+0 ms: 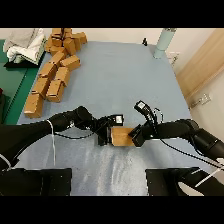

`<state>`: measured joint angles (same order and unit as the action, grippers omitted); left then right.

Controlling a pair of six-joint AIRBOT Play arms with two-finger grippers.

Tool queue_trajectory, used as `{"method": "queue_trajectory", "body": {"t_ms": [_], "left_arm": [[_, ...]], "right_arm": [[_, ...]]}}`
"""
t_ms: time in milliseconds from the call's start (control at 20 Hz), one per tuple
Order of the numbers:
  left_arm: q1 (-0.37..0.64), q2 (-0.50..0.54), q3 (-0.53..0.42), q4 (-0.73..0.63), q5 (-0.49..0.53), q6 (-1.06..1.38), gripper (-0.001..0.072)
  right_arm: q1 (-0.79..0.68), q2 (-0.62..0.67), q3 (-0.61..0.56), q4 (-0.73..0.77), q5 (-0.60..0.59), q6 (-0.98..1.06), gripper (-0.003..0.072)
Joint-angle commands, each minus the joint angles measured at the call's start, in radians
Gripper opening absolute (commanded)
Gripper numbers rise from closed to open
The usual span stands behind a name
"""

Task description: Fold the box.

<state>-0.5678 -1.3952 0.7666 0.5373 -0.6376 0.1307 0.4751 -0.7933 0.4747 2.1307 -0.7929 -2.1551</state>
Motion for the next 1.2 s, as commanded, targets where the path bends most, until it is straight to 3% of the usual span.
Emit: {"method": "queue_trajectory", "body": {"t_ms": [0, 500, 700, 1000, 1150], "left_arm": [[0.0, 0.0, 0.001, 0.0, 0.0, 0.0, 0.0513], [0.0, 0.0, 0.001, 0.0, 0.0, 0.0, 0.0513], [0.0, 0.0, 0.001, 0.0, 0.0, 0.0, 0.0513], [0.0, 0.0, 0.001, 0.0, 0.0, 0.0, 0.0513], [0.0, 0.0, 0.001, 0.0, 0.0, 0.0, 0.0513]], "right_arm": [[0.001, -0.022, -0.003, -0.003, -0.005, 0.0, 0.0001], [0.001, -0.03, 0.0, -0.002, -0.027, 0.0, 0.0001], [0.001, 0.046, 0.001, 0.018, -0.04, -0.002, 0.0001], [0.003, 0.105, 0.002, 0.012, 0.008, -0.275, 0.0002], [0.097, 0.125, 0.002, -0.111, 0.081, -0.299, 0.0001]]}}
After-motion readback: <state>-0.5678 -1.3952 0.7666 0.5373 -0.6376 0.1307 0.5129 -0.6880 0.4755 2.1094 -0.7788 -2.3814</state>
